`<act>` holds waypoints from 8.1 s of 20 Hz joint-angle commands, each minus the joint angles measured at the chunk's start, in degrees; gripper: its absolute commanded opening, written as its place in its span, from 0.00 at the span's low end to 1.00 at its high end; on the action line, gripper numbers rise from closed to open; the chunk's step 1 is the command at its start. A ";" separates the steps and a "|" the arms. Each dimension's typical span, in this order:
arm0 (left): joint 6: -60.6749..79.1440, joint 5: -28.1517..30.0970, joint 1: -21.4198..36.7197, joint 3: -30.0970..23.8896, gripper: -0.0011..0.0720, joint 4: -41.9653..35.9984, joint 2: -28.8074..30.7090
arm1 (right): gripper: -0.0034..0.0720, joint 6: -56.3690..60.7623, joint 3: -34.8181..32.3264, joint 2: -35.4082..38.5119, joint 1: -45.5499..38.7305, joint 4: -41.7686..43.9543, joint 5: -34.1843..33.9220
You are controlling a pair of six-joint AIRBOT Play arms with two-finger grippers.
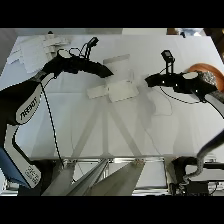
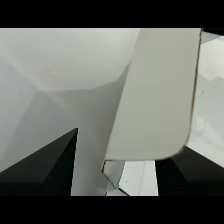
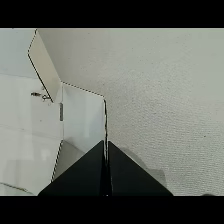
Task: Fold the box and place the chain.
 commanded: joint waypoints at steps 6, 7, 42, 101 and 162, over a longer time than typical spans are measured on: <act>-2.75 2.62 -0.98 0.07 0.55 4.31 -0.07 | 0.06 0.02 -0.02 0.04 0.00 0.02 0.02; -2.75 2.69 -1.03 0.07 0.50 4.31 -0.07 | 0.06 0.02 -0.02 0.04 0.00 0.02 0.00; -2.14 3.08 -1.22 0.07 0.03 4.26 -0.04 | 0.07 0.02 -0.02 0.04 0.00 0.02 0.00; 29.97 -5.97 -6.88 -1.11 0.03 2.93 -2.14 | 0.68 0.22 0.00 39.45 0.00 -9.33 -18.47; 29.86 -5.97 -6.95 -1.11 0.03 2.93 -2.14 | 0.81 -39.45 -12.70 11.06 1.73 -17.97 13.75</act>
